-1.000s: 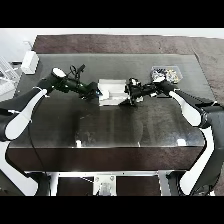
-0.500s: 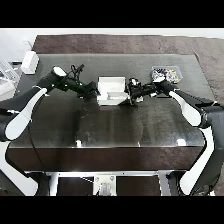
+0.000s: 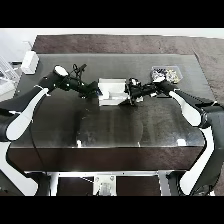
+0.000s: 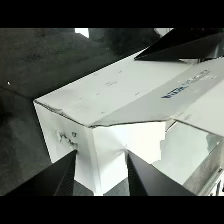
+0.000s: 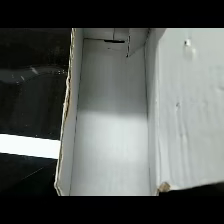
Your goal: Fold the box and place the chain.
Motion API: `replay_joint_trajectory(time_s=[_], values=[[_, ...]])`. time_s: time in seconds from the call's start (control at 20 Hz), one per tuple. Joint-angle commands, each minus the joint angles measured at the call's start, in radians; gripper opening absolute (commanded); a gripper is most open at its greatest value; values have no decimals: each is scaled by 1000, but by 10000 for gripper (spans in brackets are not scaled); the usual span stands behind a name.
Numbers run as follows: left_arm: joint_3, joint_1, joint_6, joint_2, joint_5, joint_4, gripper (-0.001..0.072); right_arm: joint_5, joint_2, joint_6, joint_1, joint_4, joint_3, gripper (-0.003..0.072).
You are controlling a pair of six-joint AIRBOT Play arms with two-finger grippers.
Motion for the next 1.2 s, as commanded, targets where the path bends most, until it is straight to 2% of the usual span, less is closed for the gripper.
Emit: replay_joint_trajectory(time_s=[0.0, 0.4, 0.95, 1.05, 1.15], values=[[2, -14, -66, 2, 11, 43, 368, 0, 1, 0, 0, 0, 0, 515], [29, -15, -213, 7, -19, 118, 367, 0, 1, 0, 0, 0, 0, 516], [36, -23, -166, 7, -11, 50, 367, 0, 1, 0, 0, 0, 0, 516], [36, -40, -208, 7, 6, 101, 367, 0, 1, 0, 0, 0, 0, 516], [55, -67, -283, 7, 24, 210, 367, 0, 1, 0, 0, 0, 0, 516]])
